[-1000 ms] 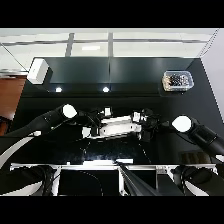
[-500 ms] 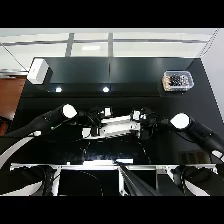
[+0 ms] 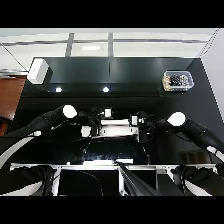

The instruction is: Fold the box and place the chain.

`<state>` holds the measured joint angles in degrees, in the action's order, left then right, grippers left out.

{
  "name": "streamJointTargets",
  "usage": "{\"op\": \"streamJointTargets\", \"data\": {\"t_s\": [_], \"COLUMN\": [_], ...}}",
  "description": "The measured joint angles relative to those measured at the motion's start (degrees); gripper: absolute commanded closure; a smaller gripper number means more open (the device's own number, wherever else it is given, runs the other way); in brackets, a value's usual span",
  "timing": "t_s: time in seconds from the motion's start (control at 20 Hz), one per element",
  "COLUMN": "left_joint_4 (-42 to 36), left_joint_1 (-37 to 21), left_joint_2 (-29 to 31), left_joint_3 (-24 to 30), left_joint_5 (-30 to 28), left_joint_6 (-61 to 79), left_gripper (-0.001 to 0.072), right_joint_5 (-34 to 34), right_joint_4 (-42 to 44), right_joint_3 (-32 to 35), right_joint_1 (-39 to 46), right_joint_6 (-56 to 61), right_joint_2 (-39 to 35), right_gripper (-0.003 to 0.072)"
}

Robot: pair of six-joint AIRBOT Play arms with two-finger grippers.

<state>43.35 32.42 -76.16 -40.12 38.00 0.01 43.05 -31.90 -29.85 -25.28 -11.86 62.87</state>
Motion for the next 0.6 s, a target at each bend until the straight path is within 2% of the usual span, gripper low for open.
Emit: {"op": "streamJointTargets", "data": {"t_s": [0.3,0.6], "left_joint_4": [0.1,0.1], "left_joint_1": [0.0,0.0], "left_joint_2": [0.0,0.0], "left_joint_3": [0.0,0.0], "left_joint_5": [0.0,0.0], "left_joint_6": [-0.2,-0.2], "left_gripper": [0.068,0.068], "right_joint_5": [-0.2,-0.3], "right_joint_4": [-1.9,-1.9], "right_joint_3": [0.0,0.0], "right_joint_1": [0.0,0.0], "right_joint_6": [-2.3,-3.0], "right_joint_2": [4.7,6.1], "right_gripper": [0.0016,0.0016]}}
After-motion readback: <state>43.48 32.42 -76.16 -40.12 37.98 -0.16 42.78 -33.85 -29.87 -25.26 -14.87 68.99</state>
